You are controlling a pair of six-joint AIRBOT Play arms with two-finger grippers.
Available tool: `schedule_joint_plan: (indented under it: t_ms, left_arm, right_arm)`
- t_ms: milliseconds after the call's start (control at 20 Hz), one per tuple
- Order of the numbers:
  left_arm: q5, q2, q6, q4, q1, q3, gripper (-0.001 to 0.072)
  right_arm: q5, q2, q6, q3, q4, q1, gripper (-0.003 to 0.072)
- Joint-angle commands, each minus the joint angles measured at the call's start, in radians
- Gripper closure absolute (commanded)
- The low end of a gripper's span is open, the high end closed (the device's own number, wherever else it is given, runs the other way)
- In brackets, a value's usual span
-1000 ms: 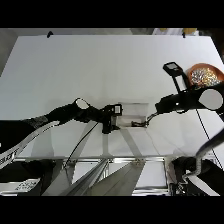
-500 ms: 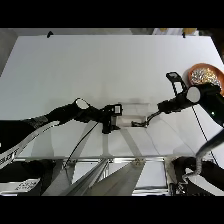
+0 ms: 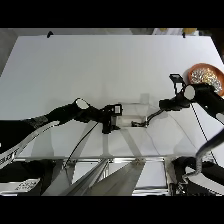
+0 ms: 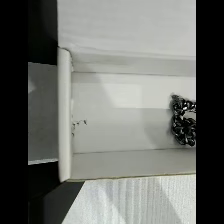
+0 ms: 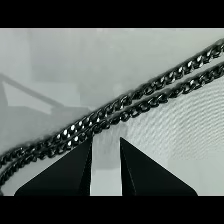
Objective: Fold the box and place the chain.
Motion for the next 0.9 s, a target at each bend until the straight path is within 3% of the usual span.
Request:
schedule_joint_plan:
  t_ms: [0, 300, 450, 700, 750, 800, 850]
  left_arm:
    - [0.0, 0.0, 0.0, 0.0, 0.0, 0.0, 0.0395]
    - [0.0, 0.0, 0.0, 0.0, 0.0, 0.0, 0.0395]
    - [0.0, 0.0, 0.0, 0.0, 0.0, 0.0, 0.0395]
    - [0.0, 0.001, 0.0, 0.002, 0.0, 0.0, 0.0395]
    - [0.0, 0.002, 0.0, 0.0, 0.0, 0.0, 0.0395]
    - [0.0, 0.002, 0.0, 0.0, 0.0, 0.0, 0.0395]
    - [0.0, 0.002, 0.0, 0.0, 0.0, 0.0, 0.0395]
  right_arm:
    - [-0.028, -0.033, 0.006, -0.001, 0.001, -0.011, 0.051]
    - [-0.045, -0.074, 0.004, 0.0, 0.001, -0.011, 0.0511]
    - [-0.032, -0.074, 0.004, -0.001, 0.0, -0.011, 0.0578]
    - [-0.025, -0.079, 0.004, -0.001, 0.001, -0.011, 0.0578]
    - [-0.019, -0.079, 0.003, 0.0, 0.001, -0.011, 0.0597]
    - [-0.011, -0.079, 0.0, 0.0, 0.0, -0.011, 0.067]
    - [-0.001, -0.077, -0.013, 0.0, 0.0, -0.011, 0.0669]
